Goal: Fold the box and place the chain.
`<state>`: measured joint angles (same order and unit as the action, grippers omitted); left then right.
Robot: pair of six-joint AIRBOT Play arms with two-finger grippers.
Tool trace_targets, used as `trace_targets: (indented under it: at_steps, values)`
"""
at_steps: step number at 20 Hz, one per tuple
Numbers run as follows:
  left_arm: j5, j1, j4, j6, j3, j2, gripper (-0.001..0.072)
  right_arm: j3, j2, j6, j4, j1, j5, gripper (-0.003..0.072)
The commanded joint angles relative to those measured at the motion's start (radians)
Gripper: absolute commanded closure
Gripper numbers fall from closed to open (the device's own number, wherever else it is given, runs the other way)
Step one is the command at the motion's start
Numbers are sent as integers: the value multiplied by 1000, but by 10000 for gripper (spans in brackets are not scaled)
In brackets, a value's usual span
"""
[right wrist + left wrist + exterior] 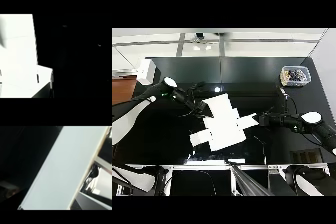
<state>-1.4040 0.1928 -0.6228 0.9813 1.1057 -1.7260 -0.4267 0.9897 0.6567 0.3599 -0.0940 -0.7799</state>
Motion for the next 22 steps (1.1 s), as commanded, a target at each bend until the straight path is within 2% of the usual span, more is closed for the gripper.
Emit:
trace_targets:
  at_steps: [1, 5, 8, 12, 14, 15, 16, 20, 21, 22]
  values:
    - [30, -11, 111, -41, -60, 10, 204, 0, 0, 0, -1, 0, -1, 672]
    - [36, 7, 107, -46, -71, 10, 218, 0, 0, 0, -1, 0, 0, 672]
    - [43, 8, 107, -66, -71, 10, 317, 0, 0, 0, -1, 0, 0, 671]
    - [2, 11, 100, -82, -72, 10, 317, 0, 0, 0, -1, 0, 1, 671]
    - [-27, 16, 53, -83, -72, 10, 325, 0, 0, 0, -1, 0, 3, 672]
    - [-20, 21, 22, -68, -72, 10, 365, 0, 0, 0, -1, 0, 3, 671]
    - [-12, 27, -2, -55, -72, 10, 369, 0, 0, 0, -1, 0, 3, 671]
    - [-23, 24, 0, -77, -72, 10, 652, 0, 0, 0, -1, 0, 3, 671]
    - [-32, 23, 9, -96, -72, 10, 684, 0, 0, 0, -1, 0, 3, 671]
    - [-44, 23, 28, -116, -72, 10, 685, 0, 0, 0, -1, 0, 3, 671]
